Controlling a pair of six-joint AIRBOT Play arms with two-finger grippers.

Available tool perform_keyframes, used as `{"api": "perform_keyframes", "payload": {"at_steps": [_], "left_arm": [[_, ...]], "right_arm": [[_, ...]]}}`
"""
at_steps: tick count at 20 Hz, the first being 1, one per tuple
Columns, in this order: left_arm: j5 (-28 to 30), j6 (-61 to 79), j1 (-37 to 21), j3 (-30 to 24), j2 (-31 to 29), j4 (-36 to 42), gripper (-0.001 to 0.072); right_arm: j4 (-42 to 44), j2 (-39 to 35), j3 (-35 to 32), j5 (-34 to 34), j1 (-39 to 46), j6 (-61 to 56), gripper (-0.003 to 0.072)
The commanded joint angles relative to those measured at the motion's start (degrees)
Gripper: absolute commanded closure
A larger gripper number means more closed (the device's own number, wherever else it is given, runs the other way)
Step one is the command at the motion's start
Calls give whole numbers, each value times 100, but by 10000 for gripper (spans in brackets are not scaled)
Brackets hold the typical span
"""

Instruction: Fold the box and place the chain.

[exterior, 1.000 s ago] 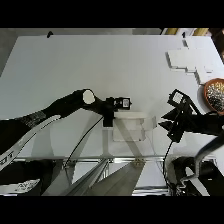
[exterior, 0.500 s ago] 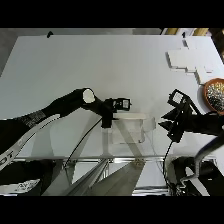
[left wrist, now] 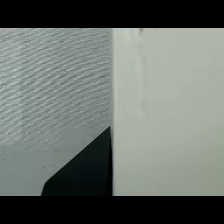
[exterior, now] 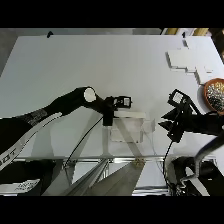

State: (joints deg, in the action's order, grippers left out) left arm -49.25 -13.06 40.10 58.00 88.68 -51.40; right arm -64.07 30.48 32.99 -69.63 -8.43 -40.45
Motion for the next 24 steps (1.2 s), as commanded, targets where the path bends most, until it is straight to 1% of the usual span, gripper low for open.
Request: {"api": "perform_keyframes", "payload": {"at_steps": [1,8,12,16,21,24], "left_arm": [[79,-9,2,7,52,-37,705],[-7,-20,2,7,48,-48,702],[-72,-494,2,7,33,-328,706],[-164,-568,15,7,26,-350,708],[-79,-654,114,7,-157,-369,709],[42,-938,149,7,-164,-428,709]], "right_arm": [[2,2,-2,-2,-7,-2,388],[2,2,-2,-2,-7,-2,388],[2,2,-2,-2,-7,-2,388],[2,2,-2,0,-7,-2,388],[2,2,-2,-2,-7,-4,388],[4,2,-2,-4,-7,-22,388]]}}
